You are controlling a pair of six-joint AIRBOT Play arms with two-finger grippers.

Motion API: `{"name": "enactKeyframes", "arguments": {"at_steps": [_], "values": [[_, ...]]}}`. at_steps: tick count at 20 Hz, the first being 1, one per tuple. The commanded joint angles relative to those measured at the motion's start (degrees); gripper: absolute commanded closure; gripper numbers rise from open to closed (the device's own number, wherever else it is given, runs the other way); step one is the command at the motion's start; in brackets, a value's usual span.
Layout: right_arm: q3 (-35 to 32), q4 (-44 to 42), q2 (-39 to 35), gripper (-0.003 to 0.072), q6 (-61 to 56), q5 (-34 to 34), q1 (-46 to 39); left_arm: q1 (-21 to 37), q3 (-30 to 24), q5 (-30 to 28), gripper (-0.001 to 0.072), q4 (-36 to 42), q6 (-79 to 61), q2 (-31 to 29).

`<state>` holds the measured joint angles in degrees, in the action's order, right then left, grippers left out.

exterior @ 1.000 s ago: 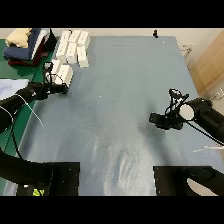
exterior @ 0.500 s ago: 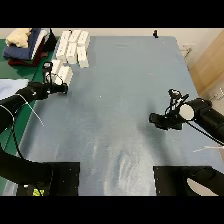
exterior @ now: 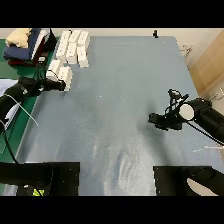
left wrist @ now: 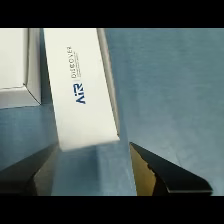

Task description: Fold the box.

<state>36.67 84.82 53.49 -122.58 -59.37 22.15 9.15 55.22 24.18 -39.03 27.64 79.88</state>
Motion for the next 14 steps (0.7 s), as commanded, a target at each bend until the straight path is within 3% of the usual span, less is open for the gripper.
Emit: {"name": "enactKeyframes", "arguments": {"at_steps": [1,3,4,5,6,9,12,14], "values": [[0.07,-0.5,0.0,0.0684,0.02,-0.02,-0.02,2.64,0.04,13.6,0.001,-22.1,17.49,-8.31],[0.07,-1.36,0.0,0.0684,0.11,0.0,0.0,3.06,0.11,17.7,0.0012,-23.8,22.05,-13.73],[0.11,-2.29,0.0,0.0684,1.03,0.13,0.07,2.56,0.22,19.45,0.0084,-22.18,23.71,-16.22],[0.37,-3.32,0.0,0.0684,2.71,0.31,0.11,1.53,0.74,22.1,0.0416,-20.11,24.72,-18.6],[0.94,-3.78,0.09,0.0684,4.13,0.46,0.11,-0.17,1.66,24.94,0.0682,-18.97,24.63,-20.28],[4.94,-3.69,1.36,0.0684,7.1,0.55,0.11,-8.87,6.64,32.48,0.0694,-19.41,27.98,-20.63],[12.94,-4.72,5.92,0.0684,10.54,0.31,0.11,-17.79,12.83,39.71,0.0694,-20.2,37.75,-15.21],[20.04,-7.13,10.8,0.0684,14.14,0.24,0.13,-22.58,15.3,41.13,0.0694,-20.24,42.53,-10.97]]}}
